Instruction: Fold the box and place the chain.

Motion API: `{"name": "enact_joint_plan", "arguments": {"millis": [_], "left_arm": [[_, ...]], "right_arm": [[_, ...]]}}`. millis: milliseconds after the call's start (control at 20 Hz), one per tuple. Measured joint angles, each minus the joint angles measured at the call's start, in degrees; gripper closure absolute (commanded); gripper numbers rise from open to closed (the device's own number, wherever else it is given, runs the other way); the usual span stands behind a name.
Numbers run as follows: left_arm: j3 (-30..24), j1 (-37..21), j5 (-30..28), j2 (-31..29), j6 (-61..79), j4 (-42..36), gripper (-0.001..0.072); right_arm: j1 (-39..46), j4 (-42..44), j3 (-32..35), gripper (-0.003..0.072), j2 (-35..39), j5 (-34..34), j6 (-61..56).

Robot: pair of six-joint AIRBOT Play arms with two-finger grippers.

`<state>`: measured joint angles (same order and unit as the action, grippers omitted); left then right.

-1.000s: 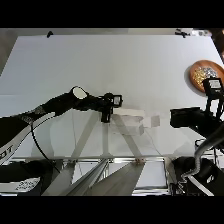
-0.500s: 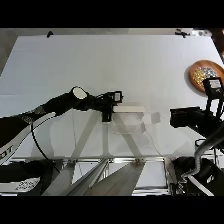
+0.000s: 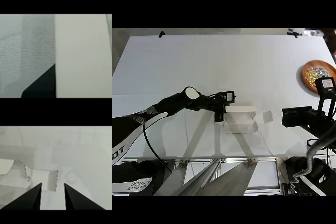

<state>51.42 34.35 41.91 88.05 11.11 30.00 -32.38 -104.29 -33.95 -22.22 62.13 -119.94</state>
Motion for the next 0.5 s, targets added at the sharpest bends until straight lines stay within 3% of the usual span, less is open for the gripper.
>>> {"name": "enact_joint_plan", "arguments": {"millis": [500], "left_arm": [[0.00, 0.02, 0.11, 0.00, -0.02, 3.80, 0.0699]], "right_arm": [[0.00, -0.07, 0.00, 0.0365, 0.02, -0.07, 0.00]]}}
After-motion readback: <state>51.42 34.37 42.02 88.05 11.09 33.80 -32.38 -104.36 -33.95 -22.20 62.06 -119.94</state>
